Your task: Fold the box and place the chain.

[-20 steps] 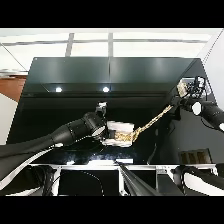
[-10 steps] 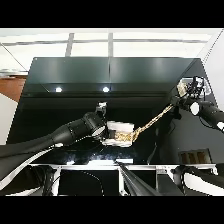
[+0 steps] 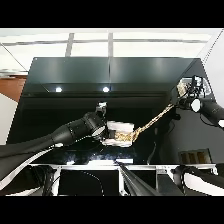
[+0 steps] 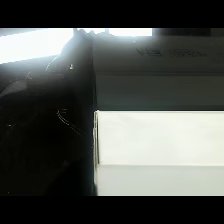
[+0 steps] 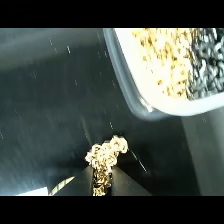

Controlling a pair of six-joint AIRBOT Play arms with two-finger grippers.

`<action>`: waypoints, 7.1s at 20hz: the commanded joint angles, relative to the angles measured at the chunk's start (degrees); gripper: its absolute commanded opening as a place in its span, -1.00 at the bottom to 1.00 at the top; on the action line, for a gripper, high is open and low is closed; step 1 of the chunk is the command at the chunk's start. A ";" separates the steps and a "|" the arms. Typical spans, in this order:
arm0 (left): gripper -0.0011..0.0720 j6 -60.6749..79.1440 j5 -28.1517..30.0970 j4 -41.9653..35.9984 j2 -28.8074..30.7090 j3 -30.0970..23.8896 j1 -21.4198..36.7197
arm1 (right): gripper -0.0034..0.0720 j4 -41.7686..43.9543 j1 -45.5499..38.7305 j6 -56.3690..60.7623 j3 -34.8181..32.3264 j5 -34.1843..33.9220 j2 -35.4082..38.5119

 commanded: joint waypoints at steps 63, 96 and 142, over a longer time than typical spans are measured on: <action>-0.88 0.00 1.31 0.04 0.00 -0.02 0.04 | 1.00 45.27 8.24 -93.72 0.11 26.58 24.50; -0.88 0.02 1.09 0.02 0.00 -0.02 0.04 | 0.97 57.37 22.29 -118.64 -14.71 13.64 8.70; -0.88 0.17 2.01 0.28 0.00 -0.02 0.04 | 0.34 60.30 29.44 -57.81 -8.44 30.01 31.67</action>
